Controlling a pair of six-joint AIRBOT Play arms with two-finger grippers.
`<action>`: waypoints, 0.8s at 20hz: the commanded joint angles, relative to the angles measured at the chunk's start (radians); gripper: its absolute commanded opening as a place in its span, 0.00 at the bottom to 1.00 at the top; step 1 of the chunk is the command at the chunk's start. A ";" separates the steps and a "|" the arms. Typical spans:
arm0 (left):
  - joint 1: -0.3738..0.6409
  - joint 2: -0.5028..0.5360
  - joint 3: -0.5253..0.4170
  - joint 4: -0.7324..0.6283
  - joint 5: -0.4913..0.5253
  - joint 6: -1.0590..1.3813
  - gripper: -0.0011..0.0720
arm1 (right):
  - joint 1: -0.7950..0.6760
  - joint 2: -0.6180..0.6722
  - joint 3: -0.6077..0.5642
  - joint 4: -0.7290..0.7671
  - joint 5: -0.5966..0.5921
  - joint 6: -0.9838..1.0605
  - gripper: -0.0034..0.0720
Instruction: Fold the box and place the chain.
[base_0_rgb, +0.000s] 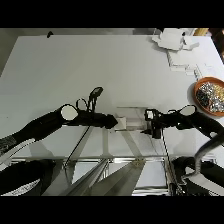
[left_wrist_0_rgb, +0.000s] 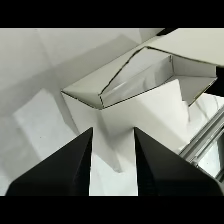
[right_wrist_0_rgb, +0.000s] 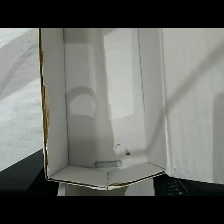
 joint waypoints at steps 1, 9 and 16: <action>-0.016 -0.009 0.017 0.038 -0.002 -0.035 0.42 | 0.000 0.001 0.001 0.000 0.000 0.000 0.52; -0.080 -0.112 0.170 0.336 -0.077 -0.367 0.42 | 0.000 0.001 0.001 0.000 0.000 0.000 0.52; -0.127 -0.188 0.301 0.581 -0.232 -0.676 0.41 | 0.000 0.001 0.001 0.000 0.000 0.000 0.52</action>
